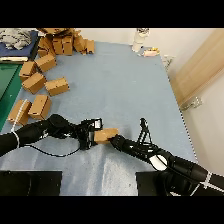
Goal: Fold the box.
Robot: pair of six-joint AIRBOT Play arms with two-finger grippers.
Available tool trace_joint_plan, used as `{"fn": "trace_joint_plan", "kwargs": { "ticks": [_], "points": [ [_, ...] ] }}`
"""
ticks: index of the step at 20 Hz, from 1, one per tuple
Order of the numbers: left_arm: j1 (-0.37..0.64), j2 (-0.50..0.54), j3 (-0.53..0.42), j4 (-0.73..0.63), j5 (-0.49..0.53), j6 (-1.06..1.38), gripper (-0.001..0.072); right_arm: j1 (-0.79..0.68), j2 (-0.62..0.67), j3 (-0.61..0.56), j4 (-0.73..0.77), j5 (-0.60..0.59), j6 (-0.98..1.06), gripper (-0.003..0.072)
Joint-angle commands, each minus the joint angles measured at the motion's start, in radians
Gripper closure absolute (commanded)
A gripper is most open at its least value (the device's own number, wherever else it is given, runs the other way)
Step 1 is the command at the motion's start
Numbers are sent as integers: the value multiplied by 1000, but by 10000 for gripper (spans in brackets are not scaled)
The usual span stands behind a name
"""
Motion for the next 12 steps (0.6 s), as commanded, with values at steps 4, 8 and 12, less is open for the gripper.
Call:
{"fn": "trace_joint_plan", "kwargs": {
  "ticks": [4,8,12],
  "points": [
    [1,1,0,0,0,2,247,-4,144,15,-119,-4,0,682],
    [1,0,0,0,0,1,247,-146,285,15,-201,11,0,682],
    [1,0,0,0,0,2,247,-343,245,16,-241,151,-1,681]
  ]
}}
